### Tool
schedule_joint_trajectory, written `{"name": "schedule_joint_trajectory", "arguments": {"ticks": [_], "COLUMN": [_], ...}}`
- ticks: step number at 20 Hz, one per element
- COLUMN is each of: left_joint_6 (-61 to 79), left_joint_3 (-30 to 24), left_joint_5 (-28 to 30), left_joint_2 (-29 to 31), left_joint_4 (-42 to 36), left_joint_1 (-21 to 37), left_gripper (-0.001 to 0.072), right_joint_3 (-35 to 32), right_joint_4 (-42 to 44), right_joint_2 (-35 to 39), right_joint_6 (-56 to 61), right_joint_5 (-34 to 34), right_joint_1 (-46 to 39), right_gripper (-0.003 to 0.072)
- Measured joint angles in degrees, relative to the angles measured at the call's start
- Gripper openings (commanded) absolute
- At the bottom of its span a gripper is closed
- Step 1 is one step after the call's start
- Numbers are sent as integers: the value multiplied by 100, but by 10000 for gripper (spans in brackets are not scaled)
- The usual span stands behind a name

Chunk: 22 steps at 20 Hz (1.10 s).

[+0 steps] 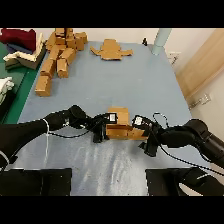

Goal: Fold the box.

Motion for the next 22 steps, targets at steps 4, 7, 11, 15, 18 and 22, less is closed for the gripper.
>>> {"name": "schedule_joint_trajectory", "arguments": {"ticks": [4,7,11,15,18,22], "left_joint_6": [0,0,0,0,0,0], "left_joint_3": [0,0,0,0,0,0], "left_joint_5": [0,0,2,0,2,0], "left_joint_2": [0,0,0,0,0,0], "left_joint_4": [2,2,2,0,2,2], "left_joint_1": [0,0,0,0,0,0], "left_gripper": [400,401,401,401,400,400], "right_joint_3": [-52,-66,-70,-68,-70,-70], "right_joint_4": [-271,-369,-420,-258,98,590], "right_joint_2": [-527,-870,-1097,-1224,-1270,-1342], "right_joint_6": [-654,-994,-1266,-1471,-1762,-2212], "right_joint_5": [815,1311,1825,2057,2144,2260], "right_joint_1": [26,28,31,31,28,28], "right_gripper": [513,512,510,262,197,159]}}
